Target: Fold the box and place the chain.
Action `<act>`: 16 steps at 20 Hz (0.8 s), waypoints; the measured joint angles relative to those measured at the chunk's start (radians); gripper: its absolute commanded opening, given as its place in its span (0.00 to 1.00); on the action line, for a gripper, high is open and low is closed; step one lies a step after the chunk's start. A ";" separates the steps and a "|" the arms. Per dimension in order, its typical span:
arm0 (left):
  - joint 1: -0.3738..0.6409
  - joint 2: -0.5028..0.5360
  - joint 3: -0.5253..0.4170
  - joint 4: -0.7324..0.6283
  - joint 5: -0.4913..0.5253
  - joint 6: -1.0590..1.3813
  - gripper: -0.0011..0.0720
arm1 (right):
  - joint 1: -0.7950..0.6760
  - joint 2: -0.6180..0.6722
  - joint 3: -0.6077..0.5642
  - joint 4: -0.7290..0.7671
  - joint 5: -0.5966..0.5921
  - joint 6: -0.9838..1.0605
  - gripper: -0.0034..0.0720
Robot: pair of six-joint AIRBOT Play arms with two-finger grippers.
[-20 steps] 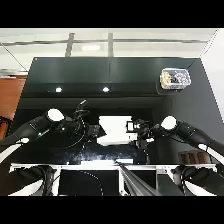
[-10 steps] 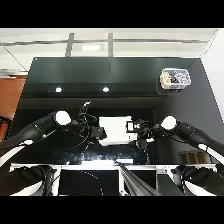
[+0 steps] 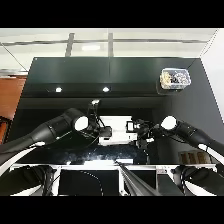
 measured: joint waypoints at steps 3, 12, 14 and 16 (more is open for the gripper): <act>-0.036 -0.035 0.034 0.070 -0.048 -0.113 0.76 | 0.000 0.000 0.000 0.000 0.000 0.000 0.45; -0.066 -0.059 0.055 0.140 -0.066 -0.222 0.46 | 0.000 0.000 0.000 0.000 0.000 0.000 0.45; -0.067 -0.060 0.056 0.142 -0.067 -0.231 0.46 | 0.000 0.000 0.000 0.000 0.000 0.000 0.45; -0.067 -0.061 0.056 0.145 -0.067 -0.238 0.47 | 0.000 0.000 0.000 0.000 0.000 0.000 0.45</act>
